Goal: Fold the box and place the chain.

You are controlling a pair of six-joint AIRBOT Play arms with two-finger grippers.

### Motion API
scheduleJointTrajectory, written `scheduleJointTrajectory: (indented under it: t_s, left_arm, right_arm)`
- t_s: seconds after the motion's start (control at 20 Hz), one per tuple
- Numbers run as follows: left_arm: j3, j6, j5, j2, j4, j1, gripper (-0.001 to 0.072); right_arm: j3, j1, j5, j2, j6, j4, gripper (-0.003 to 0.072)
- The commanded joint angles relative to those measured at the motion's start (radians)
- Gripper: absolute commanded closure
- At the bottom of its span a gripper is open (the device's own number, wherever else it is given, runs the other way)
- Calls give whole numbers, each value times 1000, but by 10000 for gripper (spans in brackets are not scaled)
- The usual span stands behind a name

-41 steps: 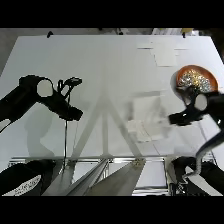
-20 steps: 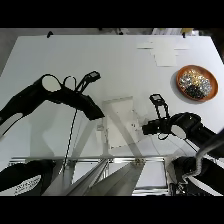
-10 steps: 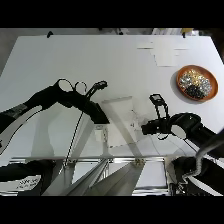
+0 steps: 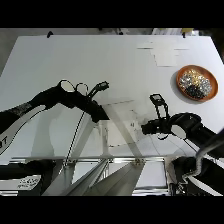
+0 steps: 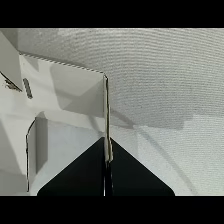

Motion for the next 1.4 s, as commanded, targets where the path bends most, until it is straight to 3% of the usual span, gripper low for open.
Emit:
scheduleJointTrajectory:
  t_s: [0.0,0.05,0.2,0.3,0.65,1.35]
  left_arm:
    - [0,166,11,1,-4,-1,708]
    - [0,230,18,3,-16,-1,708]
    - [0,317,57,11,-40,-2,709]
    - [0,379,87,13,-37,-16,709]
    - [0,401,332,12,83,-151,708]
    - [0,402,331,-6,83,-143,700]
  right_arm:
    - [11,1,9,6,-4,1,671]
    - [27,1,23,12,-6,1,666]
    - [105,1,96,39,-96,-1,421]
    - [157,1,142,60,-145,-12,331]
    - [196,1,164,98,-163,-114,320]
    - [196,1,206,98,-166,-160,321]
